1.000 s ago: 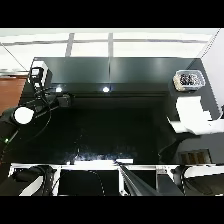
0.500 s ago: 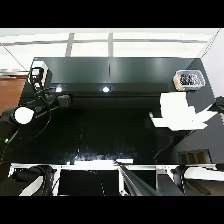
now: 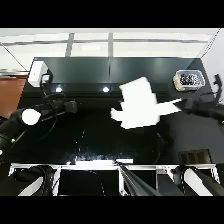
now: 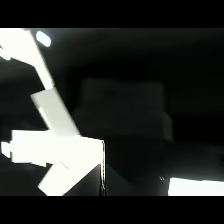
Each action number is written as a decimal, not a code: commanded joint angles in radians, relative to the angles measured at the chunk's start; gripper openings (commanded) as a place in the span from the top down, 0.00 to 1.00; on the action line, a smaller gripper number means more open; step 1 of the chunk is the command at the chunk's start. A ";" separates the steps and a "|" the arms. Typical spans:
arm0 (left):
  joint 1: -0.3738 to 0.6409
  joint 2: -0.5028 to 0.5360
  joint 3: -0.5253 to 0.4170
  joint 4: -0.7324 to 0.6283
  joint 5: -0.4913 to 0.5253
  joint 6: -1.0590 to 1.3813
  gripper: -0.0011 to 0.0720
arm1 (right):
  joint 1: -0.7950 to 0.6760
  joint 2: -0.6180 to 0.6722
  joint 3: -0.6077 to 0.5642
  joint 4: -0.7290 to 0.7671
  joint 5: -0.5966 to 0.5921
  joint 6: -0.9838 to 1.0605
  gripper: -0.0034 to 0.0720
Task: Fold the box and place the chain.
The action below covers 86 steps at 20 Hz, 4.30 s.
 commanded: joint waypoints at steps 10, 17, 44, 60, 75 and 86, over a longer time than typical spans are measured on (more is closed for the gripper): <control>0.076 -0.423 0.231 -0.694 -0.468 0.482 0.01 | 0.488 0.133 -0.298 0.260 -0.369 -0.073 0.93; 0.034 -0.719 0.397 -0.708 -0.822 0.781 0.03 | 0.493 0.133 -0.298 0.260 -0.368 -0.073 0.93; 0.047 -0.803 0.475 -0.593 -0.874 0.921 0.77 | 0.493 0.133 -0.298 0.190 -0.349 -0.069 0.93; -0.138 -0.385 0.206 -0.534 -0.592 1.423 0.95 | 0.542 0.132 0.100 -0.423 -0.023 -0.074 0.14; -0.233 -0.456 0.225 -0.475 -0.282 1.577 0.94 | 0.884 0.090 -0.050 -0.639 -0.296 -0.270 0.13; -0.230 -0.474 0.225 -0.482 -0.270 1.577 0.94 | 0.903 0.031 -0.159 -0.499 -0.345 -0.534 0.14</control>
